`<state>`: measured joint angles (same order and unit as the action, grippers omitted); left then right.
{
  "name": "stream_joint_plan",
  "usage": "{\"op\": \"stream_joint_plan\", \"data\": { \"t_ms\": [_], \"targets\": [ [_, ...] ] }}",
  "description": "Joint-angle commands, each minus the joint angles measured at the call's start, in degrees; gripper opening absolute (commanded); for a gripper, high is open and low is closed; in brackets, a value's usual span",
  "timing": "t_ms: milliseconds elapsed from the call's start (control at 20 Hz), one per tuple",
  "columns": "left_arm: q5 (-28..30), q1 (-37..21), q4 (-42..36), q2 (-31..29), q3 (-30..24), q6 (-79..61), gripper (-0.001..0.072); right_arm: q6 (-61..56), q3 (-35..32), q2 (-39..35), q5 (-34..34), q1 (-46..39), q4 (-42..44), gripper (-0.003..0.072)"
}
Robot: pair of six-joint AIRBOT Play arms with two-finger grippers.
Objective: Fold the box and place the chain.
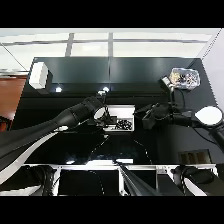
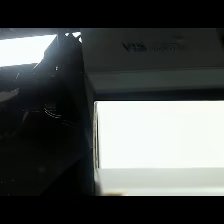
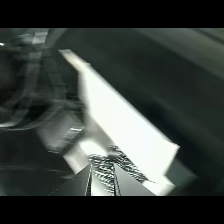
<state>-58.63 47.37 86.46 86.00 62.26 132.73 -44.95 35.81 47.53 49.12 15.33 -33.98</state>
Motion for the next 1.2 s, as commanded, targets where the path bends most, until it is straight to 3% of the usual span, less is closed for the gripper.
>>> {"op": "stream_joint_plan", "data": {
  "t_ms": [0,150,500,550,600,650,800,1000,1150],
  "targets": [
    [0.04,0.00,-0.22,0.04,0.02,-0.02,0.0028,-2.73,1.03,-1.36,2.16,-6.58,-10.36,0.0169],
    [0.00,0.00,-2.10,0.07,0.02,-0.70,0.0028,-3.58,1.03,-1.42,6.88,-12.74,-11.10,0.0168],
    [0.39,0.07,-1.70,-1.22,0.07,0.59,0.0036,-3.58,1.01,-1.42,9.70,-13.55,-11.13,0.0168],
    [-0.24,0.02,-1.14,-2.03,0.11,0.55,0.0163,-3.58,1.01,-1.42,9.68,-13.55,-11.13,0.0168],
    [-1.20,0.02,-0.09,-2.86,0.28,0.55,0.0401,-3.58,1.01,-1.42,9.57,-13.55,-11.15,0.0168],
    [-2.34,0.02,1.33,-3.96,0.33,0.50,0.0562,-3.56,1.01,-1.42,9.29,-13.55,-11.15,0.0168],
    [-5.53,0.00,5.09,-8.46,0.33,-4.15,0.0562,-3.63,1.01,-1.42,8.11,-13.55,-11.15,0.0168],
    [-7.87,-0.96,6.99,-17.51,-1.38,-21.75,0.0559,-4.13,1.01,-1.42,7.61,-13.55,-11.15,0.0168],
    [-6.14,-9.55,-0.39,-23.39,-8.33,-28.35,0.0558,-4.15,1.01,-1.42,7.56,-13.55,-11.15,0.0168]
  ]
}}
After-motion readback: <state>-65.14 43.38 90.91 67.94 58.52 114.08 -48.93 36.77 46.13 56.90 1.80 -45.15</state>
